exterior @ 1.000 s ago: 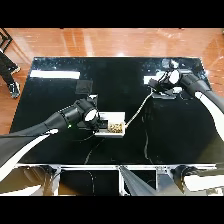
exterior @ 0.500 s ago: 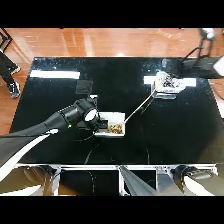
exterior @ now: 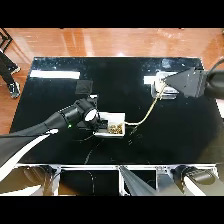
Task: Fold the box and place the chain.
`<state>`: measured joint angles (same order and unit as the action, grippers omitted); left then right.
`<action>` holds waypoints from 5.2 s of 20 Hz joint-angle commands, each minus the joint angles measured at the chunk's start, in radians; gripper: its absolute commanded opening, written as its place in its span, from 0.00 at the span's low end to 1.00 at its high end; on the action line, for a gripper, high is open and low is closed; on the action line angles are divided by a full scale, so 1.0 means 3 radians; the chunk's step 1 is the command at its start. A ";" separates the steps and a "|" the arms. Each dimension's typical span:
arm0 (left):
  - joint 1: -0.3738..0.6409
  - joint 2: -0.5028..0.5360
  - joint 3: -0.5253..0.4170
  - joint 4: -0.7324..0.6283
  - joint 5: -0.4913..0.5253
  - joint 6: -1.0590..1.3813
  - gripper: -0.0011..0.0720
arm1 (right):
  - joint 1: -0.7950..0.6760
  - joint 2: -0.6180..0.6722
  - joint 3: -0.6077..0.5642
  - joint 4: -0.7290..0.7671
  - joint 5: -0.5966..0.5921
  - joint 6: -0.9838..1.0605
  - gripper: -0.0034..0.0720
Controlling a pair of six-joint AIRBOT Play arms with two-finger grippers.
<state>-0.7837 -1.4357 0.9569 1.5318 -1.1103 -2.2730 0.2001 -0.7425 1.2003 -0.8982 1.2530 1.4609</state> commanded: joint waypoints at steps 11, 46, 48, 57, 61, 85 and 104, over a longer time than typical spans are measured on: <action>0.0001 -0.0001 -0.0001 0.0000 0.0009 -0.0001 0.05 | 0.1392 -0.0666 -0.0409 -0.0020 -0.0774 0.0079 0.07; 0.0001 -0.0001 -0.0001 0.0001 0.0008 -0.0001 0.05 | 0.1306 -0.0977 -0.1213 -0.0061 -0.1019 0.0175 0.07; 0.0001 -0.0001 -0.0001 0.0003 0.0014 -0.0001 0.05 | 0.1363 -0.0994 -0.1213 0.0061 -0.1202 0.0165 0.07; 0.0003 -0.0001 -0.0001 0.0003 0.0006 -0.0001 0.05 | 0.0973 -0.1086 -0.1213 -0.0022 -0.0877 0.0168 0.72; 0.0003 -0.0001 -0.0001 0.0001 0.0006 -0.0001 0.05 | 0.0347 -0.1087 -0.1213 -0.0509 -0.0927 0.0290 0.80; 0.0001 -0.0001 -0.0001 -0.0013 0.0019 -0.0001 0.05 | -0.0254 -0.2686 -0.0435 -0.1723 -0.1840 0.2024 0.07; 0.0000 -0.0001 -0.0001 -0.0009 0.0020 -0.0001 0.05 | -0.0278 0.0028 -0.0436 -0.0326 0.0090 -0.0050 0.07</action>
<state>-0.7837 -1.4357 0.9565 1.5280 -1.1053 -2.2734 0.1158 -0.8513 1.0691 -1.1225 1.1530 1.5021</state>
